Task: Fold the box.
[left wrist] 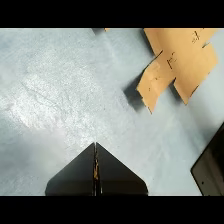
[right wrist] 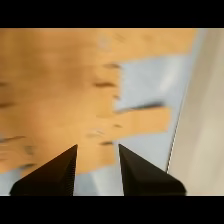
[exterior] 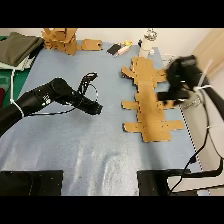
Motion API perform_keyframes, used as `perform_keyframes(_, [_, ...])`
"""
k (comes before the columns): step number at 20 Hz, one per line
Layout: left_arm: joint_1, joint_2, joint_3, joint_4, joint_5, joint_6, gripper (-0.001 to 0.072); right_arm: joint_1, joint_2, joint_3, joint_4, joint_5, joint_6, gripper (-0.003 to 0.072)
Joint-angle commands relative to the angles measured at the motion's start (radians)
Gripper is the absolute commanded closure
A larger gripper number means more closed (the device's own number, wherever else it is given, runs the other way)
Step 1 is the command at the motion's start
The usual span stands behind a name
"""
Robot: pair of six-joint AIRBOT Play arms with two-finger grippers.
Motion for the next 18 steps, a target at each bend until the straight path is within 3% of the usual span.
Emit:
perform_keyframes(1, [0.001, -0.001, 0.0, -0.022, 0.011, 0.0, 0.0698, -0.281, 0.024, -0.041, 0.116, -0.065, -0.127, 0.0234])
perform_keyframes(8, [0.001, 0.0, 0.0, -0.049, 0.011, 0.0, 0.0698, -0.663, 0.029, -0.136, 0.406, 0.094, -0.343, 0.023])
perform_keyframes(18, [0.001, 0.0, 0.0, -0.179, -0.032, 0.0, 0.0697, -0.724, -0.13, -0.144, 0.522, 0.12, -0.576, 0.023])
